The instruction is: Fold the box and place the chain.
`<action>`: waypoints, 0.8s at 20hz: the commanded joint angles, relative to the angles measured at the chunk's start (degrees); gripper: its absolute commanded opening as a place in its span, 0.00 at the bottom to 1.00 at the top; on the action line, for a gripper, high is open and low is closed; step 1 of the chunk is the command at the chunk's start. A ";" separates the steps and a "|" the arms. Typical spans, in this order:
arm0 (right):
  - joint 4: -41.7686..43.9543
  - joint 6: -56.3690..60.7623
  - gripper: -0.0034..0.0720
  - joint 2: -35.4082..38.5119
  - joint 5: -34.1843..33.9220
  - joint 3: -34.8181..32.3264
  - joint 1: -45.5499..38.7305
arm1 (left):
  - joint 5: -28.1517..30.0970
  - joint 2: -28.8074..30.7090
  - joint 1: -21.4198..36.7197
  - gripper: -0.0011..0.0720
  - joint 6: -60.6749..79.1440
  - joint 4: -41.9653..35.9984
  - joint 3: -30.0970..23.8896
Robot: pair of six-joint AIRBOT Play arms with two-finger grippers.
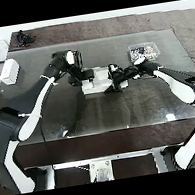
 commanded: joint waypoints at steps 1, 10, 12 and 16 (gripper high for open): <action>0.00 0.00 0.80 0.04 0.02 0.00 0.04 | -0.70 0.24 0.07 0.91 0.20 -0.15 0.04; 0.00 0.00 0.80 0.04 0.02 0.00 0.04 | -3.34 0.33 0.09 0.91 0.37 2.32 0.04; 0.00 0.00 0.80 0.04 0.02 0.00 0.04 | -3.80 0.39 0.44 0.91 0.24 2.27 0.04; 0.00 0.00 0.80 0.04 0.02 0.00 0.04 | -4.07 0.42 1.20 0.91 0.31 2.19 0.02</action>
